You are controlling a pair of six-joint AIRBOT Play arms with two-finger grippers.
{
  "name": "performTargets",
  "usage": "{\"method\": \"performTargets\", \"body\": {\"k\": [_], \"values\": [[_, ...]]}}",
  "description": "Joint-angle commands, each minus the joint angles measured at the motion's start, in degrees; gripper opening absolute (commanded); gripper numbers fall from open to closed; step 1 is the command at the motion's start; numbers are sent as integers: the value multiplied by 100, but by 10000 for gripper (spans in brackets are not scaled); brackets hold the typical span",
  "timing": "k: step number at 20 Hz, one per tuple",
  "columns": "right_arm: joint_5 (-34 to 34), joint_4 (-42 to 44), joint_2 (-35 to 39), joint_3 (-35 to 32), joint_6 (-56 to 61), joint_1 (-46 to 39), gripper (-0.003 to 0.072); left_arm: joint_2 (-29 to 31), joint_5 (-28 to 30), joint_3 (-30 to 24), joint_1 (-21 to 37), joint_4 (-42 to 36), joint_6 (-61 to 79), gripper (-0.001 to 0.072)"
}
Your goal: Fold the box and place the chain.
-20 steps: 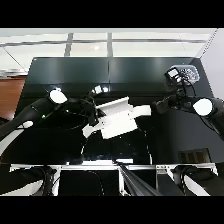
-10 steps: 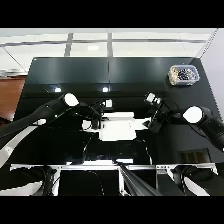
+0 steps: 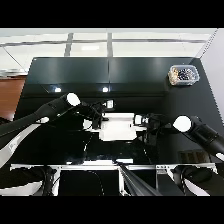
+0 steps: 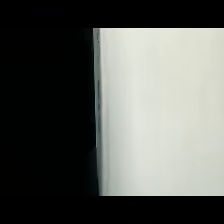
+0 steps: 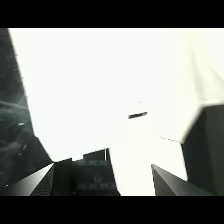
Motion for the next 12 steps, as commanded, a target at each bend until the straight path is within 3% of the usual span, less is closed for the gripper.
{"method": "performTargets", "body": {"k": [1, 6, 9, 12], "values": [[42, 57, -142, -66, -321, 131, 694, -7, -7, 7, -2, 11, 7, 26], [-424, 1128, -481, -66, -756, 254, 694, -7, -9, 9, -2, 7, 7, 26], [-909, 1246, -531, -57, -756, 492, 694, -7, -9, 11, -2, -11, 7, 27], [-811, 1220, -476, 13, -745, 437, 694, -7, -7, 11, -2, -11, 7, 26]]}}
